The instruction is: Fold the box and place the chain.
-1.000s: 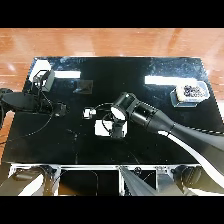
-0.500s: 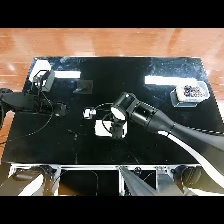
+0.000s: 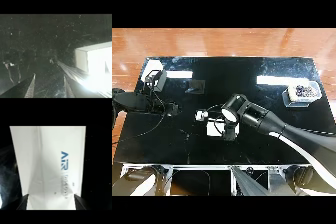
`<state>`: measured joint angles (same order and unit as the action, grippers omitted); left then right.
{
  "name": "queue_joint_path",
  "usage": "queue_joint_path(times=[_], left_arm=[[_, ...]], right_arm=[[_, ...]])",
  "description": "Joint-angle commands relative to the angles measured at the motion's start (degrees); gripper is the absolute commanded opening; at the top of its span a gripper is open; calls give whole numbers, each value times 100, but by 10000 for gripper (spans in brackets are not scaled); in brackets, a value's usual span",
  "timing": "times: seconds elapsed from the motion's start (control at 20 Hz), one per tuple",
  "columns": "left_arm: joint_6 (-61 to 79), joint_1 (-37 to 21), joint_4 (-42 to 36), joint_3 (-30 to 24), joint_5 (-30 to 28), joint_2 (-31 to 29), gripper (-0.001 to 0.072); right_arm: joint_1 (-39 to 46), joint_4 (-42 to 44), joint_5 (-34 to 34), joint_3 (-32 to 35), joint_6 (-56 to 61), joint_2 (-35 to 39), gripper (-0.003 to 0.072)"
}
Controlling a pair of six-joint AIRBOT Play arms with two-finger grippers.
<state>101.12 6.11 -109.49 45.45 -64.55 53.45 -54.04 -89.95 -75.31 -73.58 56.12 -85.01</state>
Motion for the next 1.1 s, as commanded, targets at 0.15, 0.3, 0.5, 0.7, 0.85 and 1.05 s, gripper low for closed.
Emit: queue_joint_path(times=[0.15,0.3,0.5,0.7,0.85,1.05], left_arm=[[2,-4,2,0,-35,2,467],[2,-4,4,0,-35,2,466],[2,-4,4,0,-33,2,466],[2,-4,4,0,-33,2,466],[2,-4,4,0,-33,2,467],[2,-4,4,0,-33,2,466]], right_arm=[[-142,-647,254,136,457,-2,709],[-131,-767,385,136,476,-2,708],[-131,-750,378,136,498,-2,707],[-131,-654,356,136,496,-4,704],[-133,-605,339,136,496,-4,582],[-131,-614,216,136,496,-2,297]])
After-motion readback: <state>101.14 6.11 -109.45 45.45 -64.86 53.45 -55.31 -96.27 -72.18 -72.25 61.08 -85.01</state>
